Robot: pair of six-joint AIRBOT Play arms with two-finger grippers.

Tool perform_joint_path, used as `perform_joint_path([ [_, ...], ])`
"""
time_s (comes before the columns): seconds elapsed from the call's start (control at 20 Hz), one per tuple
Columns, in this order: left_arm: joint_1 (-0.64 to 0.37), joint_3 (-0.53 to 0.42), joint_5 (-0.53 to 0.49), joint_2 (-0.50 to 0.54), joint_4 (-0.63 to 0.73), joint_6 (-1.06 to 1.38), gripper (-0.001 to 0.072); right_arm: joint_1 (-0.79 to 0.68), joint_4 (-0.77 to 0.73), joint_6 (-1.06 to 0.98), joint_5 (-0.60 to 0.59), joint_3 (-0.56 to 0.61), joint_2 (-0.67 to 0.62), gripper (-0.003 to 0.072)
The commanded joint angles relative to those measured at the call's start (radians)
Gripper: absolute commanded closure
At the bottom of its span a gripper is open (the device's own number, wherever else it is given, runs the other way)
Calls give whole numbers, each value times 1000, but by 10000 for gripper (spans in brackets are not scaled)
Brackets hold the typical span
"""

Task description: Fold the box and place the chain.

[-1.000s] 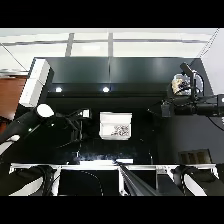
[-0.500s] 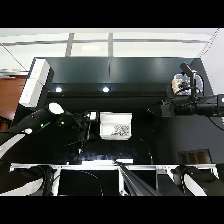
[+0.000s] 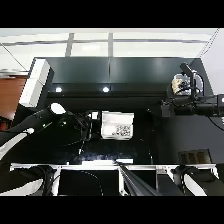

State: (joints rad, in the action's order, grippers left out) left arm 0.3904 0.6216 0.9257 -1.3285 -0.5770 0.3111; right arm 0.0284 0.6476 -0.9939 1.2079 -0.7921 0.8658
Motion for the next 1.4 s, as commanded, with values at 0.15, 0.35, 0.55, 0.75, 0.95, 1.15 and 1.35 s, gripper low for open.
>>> perform_joint_path([
  [0.15,2,1,-24,0,9,-4,3,1,0,-1,0,-1,-1,254],
  [0.35,3,1,-24,0,13,-3,3,1,0,-1,0,-1,-1,254],
  [0.55,9,2,-25,0,22,0,2,1,0,-1,-6,-1,-1,254],
  [0.75,21,2,-36,0,66,1,3,1,0,-1,-8,-1,-1,254],
  [0.95,24,2,-36,0,66,3,3,1,0,-1,-8,-1,-1,254],
  [1.15,27,2,-37,0,66,3,220,1,1,-1,-8,0,-1,254],
  [1.35,27,2,-36,0,66,4,378,9,10,-50,-34,2,0,254],
])
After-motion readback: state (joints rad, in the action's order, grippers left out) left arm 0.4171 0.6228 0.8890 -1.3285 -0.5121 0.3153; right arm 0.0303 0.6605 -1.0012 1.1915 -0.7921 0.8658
